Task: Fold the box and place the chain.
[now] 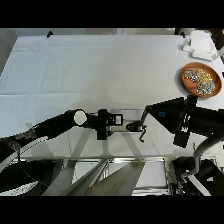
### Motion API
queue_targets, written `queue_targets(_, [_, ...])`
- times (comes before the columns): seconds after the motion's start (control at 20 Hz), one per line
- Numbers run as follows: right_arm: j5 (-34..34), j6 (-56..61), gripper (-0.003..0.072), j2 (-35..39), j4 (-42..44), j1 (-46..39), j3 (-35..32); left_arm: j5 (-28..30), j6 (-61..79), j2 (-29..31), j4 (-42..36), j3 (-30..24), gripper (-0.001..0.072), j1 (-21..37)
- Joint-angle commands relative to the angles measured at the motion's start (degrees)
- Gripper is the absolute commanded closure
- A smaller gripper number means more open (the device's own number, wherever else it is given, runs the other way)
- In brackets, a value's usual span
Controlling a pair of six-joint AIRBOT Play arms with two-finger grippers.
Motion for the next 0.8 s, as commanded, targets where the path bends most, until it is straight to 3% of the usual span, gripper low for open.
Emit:
queue_targets(0.0, [-3.4, -4.4, 0.0670, 0.1, 6.0, 0.1, 0.0, 0.0, 0.0, 0.0, 0.0, 0.0, 0.0362, 0.0])
queue_targets(0.3, [-10.8, -5.1, 0.0670, -1.0, 6.9, 0.1, 0.0, 0.0, 0.0, 0.0, 0.0, 0.0, 0.0362, 0.0])
queue_targets(0.55, [-11.8, -10.6, 0.0670, -2.6, 15.6, 0.1, 0.0, 0.0, 0.0, 0.0, 0.0, 0.0, 0.0362, 0.0])
queue_targets(0.75, [-12.0, -12.4, 0.0670, -2.8, 16.5, 0.0, 0.0, 0.0, 0.0, 0.0, 0.0, 0.0, 0.0362, 0.0])
